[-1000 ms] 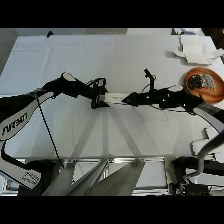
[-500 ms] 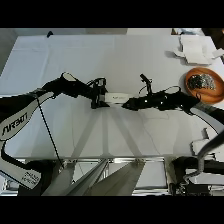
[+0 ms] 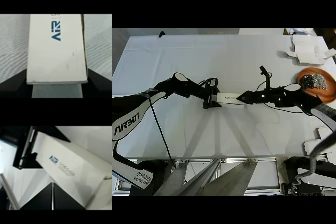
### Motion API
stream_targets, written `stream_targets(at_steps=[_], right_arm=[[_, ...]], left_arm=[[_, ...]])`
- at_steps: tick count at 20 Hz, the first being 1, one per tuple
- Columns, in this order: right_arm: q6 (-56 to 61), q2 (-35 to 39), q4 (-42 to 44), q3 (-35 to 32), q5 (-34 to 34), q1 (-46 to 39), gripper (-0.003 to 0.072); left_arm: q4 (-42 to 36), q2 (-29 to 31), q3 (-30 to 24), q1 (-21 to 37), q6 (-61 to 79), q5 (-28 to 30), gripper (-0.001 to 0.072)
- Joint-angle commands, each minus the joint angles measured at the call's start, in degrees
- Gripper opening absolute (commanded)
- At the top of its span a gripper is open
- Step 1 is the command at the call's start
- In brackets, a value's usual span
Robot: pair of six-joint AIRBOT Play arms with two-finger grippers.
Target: Fold the box and place the chain.
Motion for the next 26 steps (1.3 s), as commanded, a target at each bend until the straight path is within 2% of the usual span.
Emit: stream_targets(at_steps=[1,4,11,16,18,23,26], right_arm=[[1.01,-3.23,-1.57,0.02,-1.33,-0.61,0.0005],[1.01,-5.53,-2.29,0.02,-1.36,-0.04,0.0005],[0.90,-4.94,-1.18,0.02,-0.31,0.00,0.0006],[-5.33,3.34,7.74,0.07,-0.76,-0.07,0.0008],[-6.75,7.89,8.72,0.61,-1.46,-0.09,0.0008],[-4.50,19.76,-0.22,3.39,-6.54,-3.56,0.0008],[0.83,25.88,-16.17,4.39,-12.31,-8.31,0.0007]], left_arm=[[0.00,0.02,0.02,-0.02,-0.02,0.02,0.0228],[0.00,0.04,0.02,-0.02,0.00,0.00,0.0228],[0.00,0.04,0.02,-0.02,0.00,0.02,0.0228],[0.00,0.04,0.02,-0.02,-0.02,0.02,0.0228],[0.02,0.02,0.02,-0.02,0.00,0.02,0.0228],[0.00,0.04,0.02,-0.02,-0.02,0.02,0.0228],[0.00,0.04,0.02,-0.02,0.00,0.02,0.0228]])
